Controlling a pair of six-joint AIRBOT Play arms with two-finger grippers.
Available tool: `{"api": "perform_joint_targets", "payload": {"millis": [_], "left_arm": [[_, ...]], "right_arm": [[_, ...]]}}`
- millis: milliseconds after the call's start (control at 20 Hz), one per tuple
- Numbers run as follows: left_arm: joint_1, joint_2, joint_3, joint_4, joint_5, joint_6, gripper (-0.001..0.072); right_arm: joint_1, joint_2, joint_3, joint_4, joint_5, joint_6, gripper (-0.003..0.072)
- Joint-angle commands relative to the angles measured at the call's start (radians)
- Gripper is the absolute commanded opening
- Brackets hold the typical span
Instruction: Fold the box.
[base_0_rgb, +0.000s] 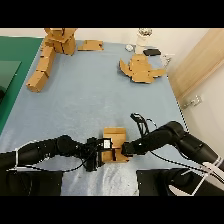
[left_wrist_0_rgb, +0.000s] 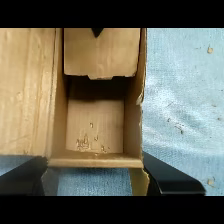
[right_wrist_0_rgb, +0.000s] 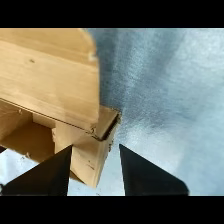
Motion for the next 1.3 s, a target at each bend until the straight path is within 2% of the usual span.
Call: {"api": "perform_joint_targets", "payload": {"millis": [0, 250, 450, 500, 600, 650, 800, 1000, 1050, 1100, 1150, 1250], "left_arm": [[0.001, 0.0, 0.001, 0.0, 0.0, 0.0, 0.0545], [0.001, 0.0, 0.0, 0.0, 0.0, 0.0, 0.0545], [0.001, 0.0, 0.001, 0.0, 0.0, 0.0, 0.0545], [0.001, 0.0, 0.0, 0.0, 0.0, 0.0, 0.0545], [0.001, 0.0, 0.001, 0.0, 0.0, 0.0, 0.0545], [0.001, 0.0, 0.001, 0.0, 0.0, 0.0, 0.0545], [0.001, 0.0, 0.001, 0.0, 0.0, 0.0, 0.0545], [0.001, 0.0, 0.001, 0.0, 0.0, 0.0, 0.0545], [0.001, 0.0, 0.001, 0.0, 0.0, 0.0, 0.0545], [0.001, 0.0, 0.0, 0.0, 0.0, 0.0, 0.0545], [0.001, 0.0, 0.001, 0.0, 0.0, 0.0, 0.0545], [0.001, 0.0, 0.001, 0.0, 0.0, 0.0, 0.0545]], "right_arm": [[0.163, -0.119, 0.089, -0.17, -0.045, 0.264, 0.0458], [0.312, -0.294, 0.193, -0.232, -0.088, 0.543, 0.0458], [0.327, -0.375, 0.219, -0.257, -0.11, 0.636, 0.0458], [0.327, -0.38, 0.219, -0.258, -0.112, 0.649, 0.0436], [0.327, -0.38, 0.219, -0.258, -0.113, 0.658, 0.0298], [0.327, -0.38, 0.219, -0.26, -0.117, 0.658, 0.0197], [0.327, -0.38, 0.219, -0.261, -0.123, 0.657, 0.0005], [0.327, -0.378, 0.22, -0.277, -0.143, 0.656, 0.0005], [0.327, -0.374, 0.221, -0.275, -0.143, 0.656, 0.0089], [0.327, -0.369, 0.221, -0.272, -0.144, 0.656, 0.0298], [0.327, -0.364, 0.224, -0.272, -0.151, 0.656, 0.0353], [0.327, -0.353, 0.232, -0.275, -0.182, 0.657, 0.0353]]}}
